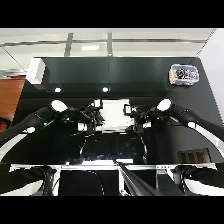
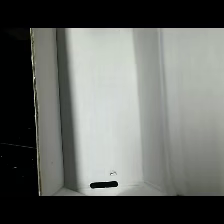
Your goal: Fold the box and place the chain.
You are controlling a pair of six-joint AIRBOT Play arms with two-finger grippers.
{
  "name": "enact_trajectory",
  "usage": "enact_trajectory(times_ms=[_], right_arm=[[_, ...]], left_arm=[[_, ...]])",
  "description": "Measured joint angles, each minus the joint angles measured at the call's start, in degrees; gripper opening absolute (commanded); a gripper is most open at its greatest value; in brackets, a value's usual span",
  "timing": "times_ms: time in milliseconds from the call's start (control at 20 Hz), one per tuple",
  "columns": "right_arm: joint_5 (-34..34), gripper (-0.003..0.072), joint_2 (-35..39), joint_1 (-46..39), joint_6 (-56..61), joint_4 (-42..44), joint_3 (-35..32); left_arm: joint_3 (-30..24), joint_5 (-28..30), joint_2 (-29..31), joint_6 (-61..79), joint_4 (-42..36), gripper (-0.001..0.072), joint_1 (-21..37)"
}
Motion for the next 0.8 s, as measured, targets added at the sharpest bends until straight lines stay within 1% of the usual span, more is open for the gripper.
enact_trajectory(times_ms=[100,150,200,250,300,350,400,450,500,550,600,650,750,800], right_arm=[[0.00,0.0422,0.00,0.00,0.02,0.02,0.00],[-0.02,0.0422,0.00,0.00,0.02,0.02,0.02],[-0.02,0.0422,0.00,0.00,0.02,0.02,0.00],[-0.02,0.0422,0.00,0.00,0.02,0.02,0.00],[-0.02,0.0422,0.00,0.00,0.00,0.00,0.02],[-0.02,0.0422,0.00,0.00,-0.02,0.00,0.02],[-0.02,0.0422,0.00,0.00,-0.02,0.00,0.02],[-0.02,0.0422,0.00,0.00,-0.04,0.00,0.00],[-0.02,0.0422,0.00,0.00,-0.07,-0.02,0.02],[-0.04,0.0422,0.00,0.00,-0.04,0.00,0.02],[-0.04,0.0422,0.00,0.00,-0.04,0.00,0.02],[-0.04,0.0422,0.00,0.00,-0.04,0.00,0.00],[-0.04,0.0422,0.00,0.00,-0.04,0.00,0.00],[-0.02,0.0422,0.00,0.00,-0.02,0.02,0.00]], left_arm=[[0.00,0.85,-0.37,0.26,-0.70,0.0197,-0.48],[0.00,1.05,-0.46,0.44,-0.76,0.0161,-0.59],[0.00,1.22,-0.55,0.44,-0.74,0.0086,-0.70],[0.00,1.27,-0.59,0.46,-0.46,0.0037,-0.76],[0.00,1.29,-0.66,0.46,0.04,0.0038,-0.83],[0.00,1.29,-0.68,0.46,0.46,0.0059,-0.90],[0.00,1.27,-0.70,0.48,0.68,0.0179,-0.90],[0.00,1.22,-0.72,0.48,0.87,0.0319,-0.94],[0.00,1.05,-0.72,0.46,0.92,0.0325,-0.92],[0.02,0.87,-0.72,0.46,1.03,0.0287,-0.94],[0.02,0.70,-0.72,0.44,1.11,0.0095,-0.92],[0.02,0.13,-0.72,0.46,1.51,0.0098,-0.92],[0.02,-0.02,-0.72,0.46,1.46,0.0369,-0.92],[0.02,-0.02,-0.66,0.39,1.38,0.0310,-0.92]])
